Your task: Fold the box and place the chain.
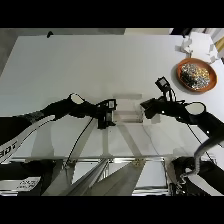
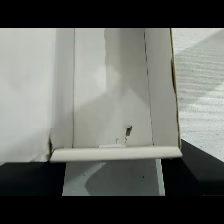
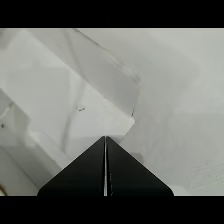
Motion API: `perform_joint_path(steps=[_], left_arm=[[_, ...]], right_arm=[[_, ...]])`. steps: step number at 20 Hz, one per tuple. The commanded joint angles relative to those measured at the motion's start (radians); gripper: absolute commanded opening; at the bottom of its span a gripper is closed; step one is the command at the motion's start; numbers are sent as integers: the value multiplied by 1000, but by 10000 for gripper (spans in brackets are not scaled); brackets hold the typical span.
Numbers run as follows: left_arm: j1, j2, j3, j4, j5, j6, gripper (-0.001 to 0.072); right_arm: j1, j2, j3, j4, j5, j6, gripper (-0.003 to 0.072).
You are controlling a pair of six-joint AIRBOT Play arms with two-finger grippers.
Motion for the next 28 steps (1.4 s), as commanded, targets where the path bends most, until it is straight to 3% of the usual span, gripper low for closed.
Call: perform_joint_path(steps=[1, 6, 7, 8, 9, 12, 16, 22, 23, 25, 28], left_arm=[[0, 1, -1, 0, 0, 0, 209], [0, 1, -1, 0, -1, 0, 209], [0, 1, -1, 0, 0, 0, 209], [0, 1, -1, 0, 0, 0, 209], [0, 1, -1, 0, 0, 0, 209], [0, 1, -1, 0, 0, 0, 209], [0, 1, -1, 0, -1, 0, 209], [0, 1, -1, 0, -1, 0, 209], [0, 1, -1, 0, 0, 0, 209], [0, 1, -1, 0, 0, 0, 209], [0, 1, -1, 0, 0, 0, 209]], right_arm=[[-1, 125, 28, -193, 79, 36, 7], [-1, 215, 55, -681, 269, 34, 12], [-1, 207, 54, -727, 298, 32, 82], [0, 194, 52, -730, 303, 3, 233], [11, 178, 52, -722, 300, -39, 305], [97, 110, 52, -721, 253, -193, 288], [163, 12, 52, -713, 146, -210, 284], [163, -53, 52, -547, 119, -302, 254], [163, -61, 52, -512, 119, -338, 245], [163, -68, 52, -476, 116, -379, 152], [163, -72, 52, -450, 106, -386, 151]])
